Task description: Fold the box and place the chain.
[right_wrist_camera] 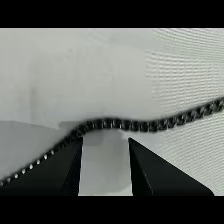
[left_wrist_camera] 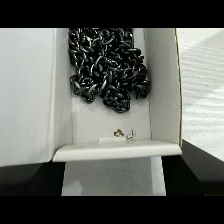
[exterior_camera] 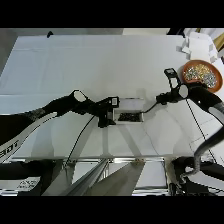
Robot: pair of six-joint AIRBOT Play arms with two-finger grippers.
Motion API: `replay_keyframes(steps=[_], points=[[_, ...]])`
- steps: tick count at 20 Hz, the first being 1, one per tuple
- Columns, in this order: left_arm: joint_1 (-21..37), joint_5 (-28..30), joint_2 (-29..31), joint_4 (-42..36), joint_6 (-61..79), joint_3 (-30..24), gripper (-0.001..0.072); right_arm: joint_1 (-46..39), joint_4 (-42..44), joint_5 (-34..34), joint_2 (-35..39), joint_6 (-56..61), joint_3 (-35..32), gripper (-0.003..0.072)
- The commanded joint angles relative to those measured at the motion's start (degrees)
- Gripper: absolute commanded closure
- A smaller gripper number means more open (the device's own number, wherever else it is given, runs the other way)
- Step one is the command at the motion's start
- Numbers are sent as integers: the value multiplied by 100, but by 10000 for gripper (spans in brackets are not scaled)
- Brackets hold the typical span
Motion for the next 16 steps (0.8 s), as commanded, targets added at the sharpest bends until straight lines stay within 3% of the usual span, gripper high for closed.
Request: replay_keyframes(steps=[1,14,16], points=[[0,0,2,2,2,-2,399,2,101,-13,81,101,7,369],[0,0,2,-2,2,-2,399,2,103,-129,-315,131,7,394],[0,0,2,-2,2,-2,399,2,103,-118,-313,131,7,496]])
